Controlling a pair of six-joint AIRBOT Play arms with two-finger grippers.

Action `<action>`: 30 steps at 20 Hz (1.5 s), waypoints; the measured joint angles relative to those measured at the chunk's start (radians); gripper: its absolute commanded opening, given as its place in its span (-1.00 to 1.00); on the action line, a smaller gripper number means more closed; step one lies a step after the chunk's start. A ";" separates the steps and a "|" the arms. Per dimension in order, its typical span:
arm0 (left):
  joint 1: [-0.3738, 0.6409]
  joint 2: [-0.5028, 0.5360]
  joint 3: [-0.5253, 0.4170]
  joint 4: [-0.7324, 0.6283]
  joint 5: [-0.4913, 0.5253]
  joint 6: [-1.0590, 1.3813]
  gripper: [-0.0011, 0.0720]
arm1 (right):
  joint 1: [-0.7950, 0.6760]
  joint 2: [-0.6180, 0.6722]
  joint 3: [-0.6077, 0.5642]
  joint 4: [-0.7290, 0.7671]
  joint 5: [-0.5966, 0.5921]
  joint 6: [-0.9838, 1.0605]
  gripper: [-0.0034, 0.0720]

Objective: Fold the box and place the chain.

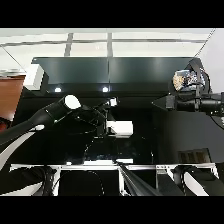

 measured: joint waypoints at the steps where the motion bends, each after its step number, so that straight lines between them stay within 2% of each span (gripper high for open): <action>1: -0.005 0.000 0.000 0.006 0.000 0.000 0.96 | 0.000 0.000 0.000 0.000 0.000 0.000 -0.87; 9: -0.029 -0.001 0.005 0.056 0.011 -0.002 0.96 | 0.000 0.000 0.000 -0.002 0.000 0.000 -0.87; 17: -0.032 -0.001 0.055 0.076 0.016 -0.011 0.96 | 0.000 0.000 0.000 -0.003 0.000 0.000 -0.87; 30: -0.059 -0.019 0.062 0.146 0.015 -0.156 0.96 | 0.000 0.000 0.000 -0.013 -0.001 0.000 -0.87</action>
